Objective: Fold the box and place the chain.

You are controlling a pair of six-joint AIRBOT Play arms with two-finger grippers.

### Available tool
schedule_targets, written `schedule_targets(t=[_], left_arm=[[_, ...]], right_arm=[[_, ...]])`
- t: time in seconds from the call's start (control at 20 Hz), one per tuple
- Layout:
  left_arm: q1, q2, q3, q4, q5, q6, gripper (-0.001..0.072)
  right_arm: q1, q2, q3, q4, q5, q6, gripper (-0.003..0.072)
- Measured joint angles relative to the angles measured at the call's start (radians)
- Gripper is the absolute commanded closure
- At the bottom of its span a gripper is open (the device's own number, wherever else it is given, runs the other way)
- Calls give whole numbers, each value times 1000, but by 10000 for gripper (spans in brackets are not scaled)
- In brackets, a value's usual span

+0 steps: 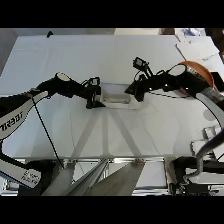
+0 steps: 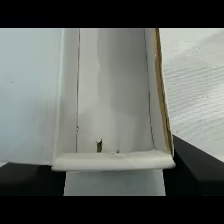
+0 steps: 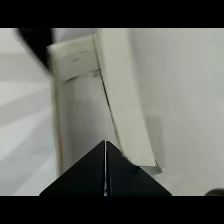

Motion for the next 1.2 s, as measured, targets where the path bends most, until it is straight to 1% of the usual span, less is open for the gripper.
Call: schedule_targets(t=[0.1,0.2,0.3,0.4,0.6,0.7,0.75,0.8,0.9,0.95,1.1,1.15,1.2], left_arm=[[0,0,0,0,1,-3,488],[0,0,0,-1,0,-2,488],[0,0,0,-3,-1,-3,488],[0,0,0,-3,-1,-2,488],[0,0,0,-1,0,1,488],[0,0,0,3,-1,3,488],[0,0,0,3,-1,4,488],[0,0,0,3,-1,4,488],[0,0,0,3,-1,3,488],[0,0,0,3,-1,2,488],[0,0,0,2,-1,2,488],[0,0,0,2,-1,2,488],[0,0,0,1,-1,2,488]], right_arm=[[7,-35,0,54,-119,8,684],[10,-75,0,85,-200,11,683],[14,-112,0,105,-232,11,681],[16,-136,0,112,-238,12,680],[16,-121,0,113,-230,14,678],[10,-72,0,106,-205,14,674],[7,-37,0,88,-179,16,673],[4,0,1,53,-150,31,656],[1,85,1,-68,-80,82,484],[0,126,0,-150,-39,116,453],[-1,208,0,-356,71,190,445],[-1,221,0,-406,108,204,436],[-1,227,0,-445,141,217,412]])
